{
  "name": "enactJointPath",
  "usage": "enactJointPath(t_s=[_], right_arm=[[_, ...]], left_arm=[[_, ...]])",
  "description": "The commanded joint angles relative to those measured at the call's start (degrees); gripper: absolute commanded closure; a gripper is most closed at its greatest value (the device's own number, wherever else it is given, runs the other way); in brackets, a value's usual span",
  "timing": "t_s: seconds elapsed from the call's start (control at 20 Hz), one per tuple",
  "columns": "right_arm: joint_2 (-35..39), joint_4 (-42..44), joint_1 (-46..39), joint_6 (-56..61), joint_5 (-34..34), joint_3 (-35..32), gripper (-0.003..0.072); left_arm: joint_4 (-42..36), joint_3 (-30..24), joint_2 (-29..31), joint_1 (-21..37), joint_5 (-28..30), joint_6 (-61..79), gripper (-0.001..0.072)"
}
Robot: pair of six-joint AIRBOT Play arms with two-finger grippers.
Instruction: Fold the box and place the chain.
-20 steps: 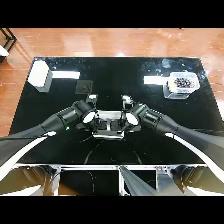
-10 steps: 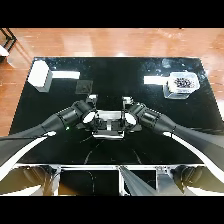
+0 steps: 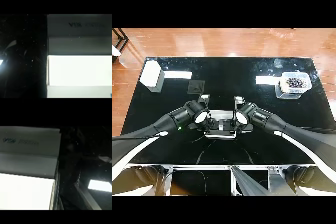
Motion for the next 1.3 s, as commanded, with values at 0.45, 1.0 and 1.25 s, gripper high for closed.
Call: enactJointPath(t_s=[0.45, 1.0, 1.25], right_arm=[[-0.09, 1.16, 0.07, 0.26, 0.17, 0.55, 0.0663], [-0.07, 0.96, 0.07, 0.22, 0.35, 0.68, 0.0366], [0.09, 0.98, 0.04, -0.28, 1.42, 0.7, 0.0306]], left_arm=[[0.02, 0.04, -0.02, 0.0, 0.33, 0.0, 0.069], [0.0, 0.04, -0.02, 0.0, 0.31, 0.0, 0.069], [0.02, 0.04, -0.02, 0.0, 0.33, 0.0, 0.069]])
